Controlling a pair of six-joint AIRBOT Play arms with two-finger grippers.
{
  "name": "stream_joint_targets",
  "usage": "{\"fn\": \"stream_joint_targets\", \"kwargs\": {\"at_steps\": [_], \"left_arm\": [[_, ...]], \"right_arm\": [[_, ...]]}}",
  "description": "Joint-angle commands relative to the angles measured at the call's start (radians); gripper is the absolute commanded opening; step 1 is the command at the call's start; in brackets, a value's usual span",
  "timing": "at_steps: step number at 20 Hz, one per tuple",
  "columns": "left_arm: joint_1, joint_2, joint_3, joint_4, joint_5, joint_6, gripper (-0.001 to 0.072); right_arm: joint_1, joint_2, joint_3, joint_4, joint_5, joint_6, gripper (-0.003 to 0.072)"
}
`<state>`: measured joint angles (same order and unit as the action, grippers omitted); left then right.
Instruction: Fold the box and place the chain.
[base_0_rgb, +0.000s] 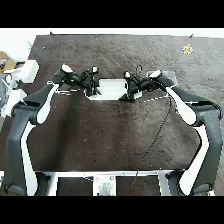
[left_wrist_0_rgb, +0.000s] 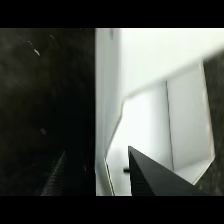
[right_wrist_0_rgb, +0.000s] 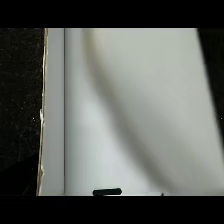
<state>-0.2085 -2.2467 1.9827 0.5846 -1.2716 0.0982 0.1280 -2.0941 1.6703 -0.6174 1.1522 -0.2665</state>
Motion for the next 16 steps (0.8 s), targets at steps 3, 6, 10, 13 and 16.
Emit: {"fn": "stream_joint_targets", "kwargs": {"at_steps": [3, 6, 10, 13, 16], "left_arm": [[0.01, 0.032, 0.001, -0.016, -0.01, -0.048, 0.0414], [0.057, 0.096, 0.001, -0.012, -0.06, -0.122, 0.0414], [0.106, 0.157, 0.002, -0.05, -0.225, -0.262, 0.0413], [0.081, 0.153, -0.029, -0.053, -0.292, -0.319, 0.0373], [0.041, 0.152, -0.065, -0.055, -0.234, -0.304, 0.0022]], "right_arm": [[0.0, 0.0, 0.0, 0.0, 0.004, -0.003, 0.0486], [0.0, 0.0, 0.0, 0.0, 0.003, -0.003, 0.0486], [0.0, 0.0, 0.0, 0.0, 0.004, -0.003, 0.0486], [0.0, 0.0, 0.0, 0.0, 0.003, -0.003, 0.0486], [0.0, 0.0, 0.0, 0.0, 0.003, -0.003, 0.0487]]}}
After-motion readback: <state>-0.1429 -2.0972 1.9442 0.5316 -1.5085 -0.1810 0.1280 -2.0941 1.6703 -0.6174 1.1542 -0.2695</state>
